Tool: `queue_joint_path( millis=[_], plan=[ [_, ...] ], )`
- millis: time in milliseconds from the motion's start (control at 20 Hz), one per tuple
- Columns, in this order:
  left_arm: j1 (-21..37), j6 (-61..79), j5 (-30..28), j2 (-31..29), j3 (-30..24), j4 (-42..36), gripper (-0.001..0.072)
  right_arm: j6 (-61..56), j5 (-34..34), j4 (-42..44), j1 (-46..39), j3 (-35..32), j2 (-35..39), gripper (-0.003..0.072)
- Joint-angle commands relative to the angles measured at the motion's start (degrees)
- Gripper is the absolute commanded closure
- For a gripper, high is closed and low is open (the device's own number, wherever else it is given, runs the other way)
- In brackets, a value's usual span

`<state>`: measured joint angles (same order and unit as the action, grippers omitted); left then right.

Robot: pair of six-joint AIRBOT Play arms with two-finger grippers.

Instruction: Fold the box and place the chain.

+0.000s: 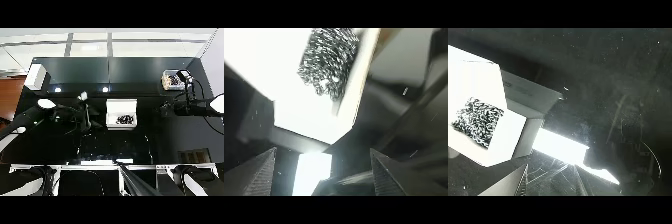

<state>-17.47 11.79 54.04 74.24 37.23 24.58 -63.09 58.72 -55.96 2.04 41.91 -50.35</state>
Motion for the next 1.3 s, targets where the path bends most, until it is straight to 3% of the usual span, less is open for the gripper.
queue_joint_path(
  millis=[0,150,750,1250],
  plan=[
    [-4.17,10.82,-4.50,2.93,2.08,4.81,-0.0001,-0.37,0.00,0.04,0.02,0.02,0.00,0.0349],
    [-3.50,8.79,-2.99,6.36,4.02,-1.42,-0.0001,-0.35,-0.04,0.04,0.02,0.02,0.00,0.0350],
    [-4.07,5.31,-4.52,7.52,5.57,-0.94,0.0001,-0.35,-0.87,0.46,0.04,0.02,0.00,0.0350],
    [-9.40,2.27,-5.20,10.71,10.01,4.20,0.0005,-0.33,-1.66,1.90,0.04,0.02,-0.04,0.0350]
  ],
)
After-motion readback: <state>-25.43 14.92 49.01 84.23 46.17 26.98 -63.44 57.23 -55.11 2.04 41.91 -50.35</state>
